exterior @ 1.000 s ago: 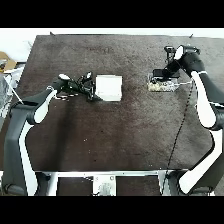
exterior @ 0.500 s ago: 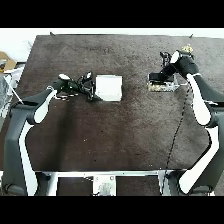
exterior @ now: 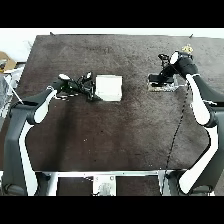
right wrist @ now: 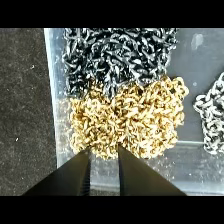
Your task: Fold the box and place the chain.
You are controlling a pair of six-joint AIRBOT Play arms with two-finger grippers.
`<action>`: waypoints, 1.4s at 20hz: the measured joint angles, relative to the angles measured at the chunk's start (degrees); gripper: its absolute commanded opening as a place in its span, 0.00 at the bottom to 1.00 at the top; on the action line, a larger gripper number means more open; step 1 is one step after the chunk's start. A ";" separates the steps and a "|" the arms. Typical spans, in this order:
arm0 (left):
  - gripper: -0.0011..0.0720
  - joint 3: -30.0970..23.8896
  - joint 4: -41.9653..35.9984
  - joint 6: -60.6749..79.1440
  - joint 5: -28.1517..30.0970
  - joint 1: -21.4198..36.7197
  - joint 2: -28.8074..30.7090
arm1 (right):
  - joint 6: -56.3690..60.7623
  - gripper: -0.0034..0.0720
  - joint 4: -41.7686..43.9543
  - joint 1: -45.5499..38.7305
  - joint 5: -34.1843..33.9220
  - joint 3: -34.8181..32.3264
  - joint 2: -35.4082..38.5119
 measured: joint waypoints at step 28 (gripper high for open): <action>0.66 0.00 0.00 0.00 -0.02 0.00 0.00 | -2.67 0.04 -1.01 3.43 -10.78 0.07 33.20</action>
